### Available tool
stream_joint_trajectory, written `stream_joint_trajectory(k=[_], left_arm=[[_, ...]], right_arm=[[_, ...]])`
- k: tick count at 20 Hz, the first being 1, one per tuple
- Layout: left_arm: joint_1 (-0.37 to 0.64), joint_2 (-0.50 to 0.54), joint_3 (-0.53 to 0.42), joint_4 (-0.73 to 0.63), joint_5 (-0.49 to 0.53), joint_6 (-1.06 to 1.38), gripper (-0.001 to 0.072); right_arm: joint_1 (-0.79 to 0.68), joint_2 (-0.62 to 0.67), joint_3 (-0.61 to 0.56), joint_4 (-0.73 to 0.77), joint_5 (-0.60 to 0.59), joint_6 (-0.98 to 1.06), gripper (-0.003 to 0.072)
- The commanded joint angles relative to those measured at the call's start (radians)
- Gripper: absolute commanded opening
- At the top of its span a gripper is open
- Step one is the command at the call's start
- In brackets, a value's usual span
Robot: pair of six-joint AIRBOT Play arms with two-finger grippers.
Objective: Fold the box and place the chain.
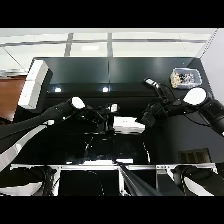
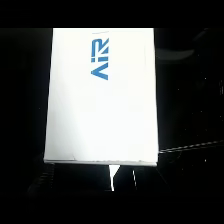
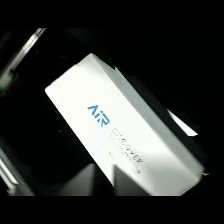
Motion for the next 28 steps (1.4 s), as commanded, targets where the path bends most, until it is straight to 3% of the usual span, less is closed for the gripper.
stream_joint_trajectory(k=[1,6,10,18,21,24,26,28], left_arm=[[0.0,0.0,0.0,0.0,0.0,0.001,0.0416],[0.0,0.0,0.0,0.0,0.0,0.001,0.0416],[0.0,0.0,0.0,0.0,0.0,0.001,0.0416],[0.0,0.0,0.0,0.0,0.0,0.001,0.0416],[0.0,0.0,0.0,0.0,0.001,0.001,0.0416],[0.002,0.007,0.0,0.001,0.001,0.001,0.042],[0.002,0.03,0.001,0.026,0.001,0.001,0.0436],[0.002,0.061,0.001,0.059,-0.003,-0.037,0.0719]], right_arm=[[0.011,0.006,-0.053,0.105,-0.047,0.222,0.0018],[0.01,-0.021,-0.106,0.229,-0.122,0.221,0.0018],[0.011,-0.059,-0.108,0.228,-0.142,0.216,0.0018],[0.01,-0.153,-0.119,0.044,-0.166,0.217,0.0018],[0.008,-0.147,-0.117,0.052,-0.166,0.208,0.0018],[0.003,-0.089,-0.071,0.071,-0.056,0.149,0.0018],[-0.032,-0.02,-0.009,0.075,0.09,0.174,0.0019],[-0.098,0.066,0.042,0.068,0.222,0.176,0.0018]])
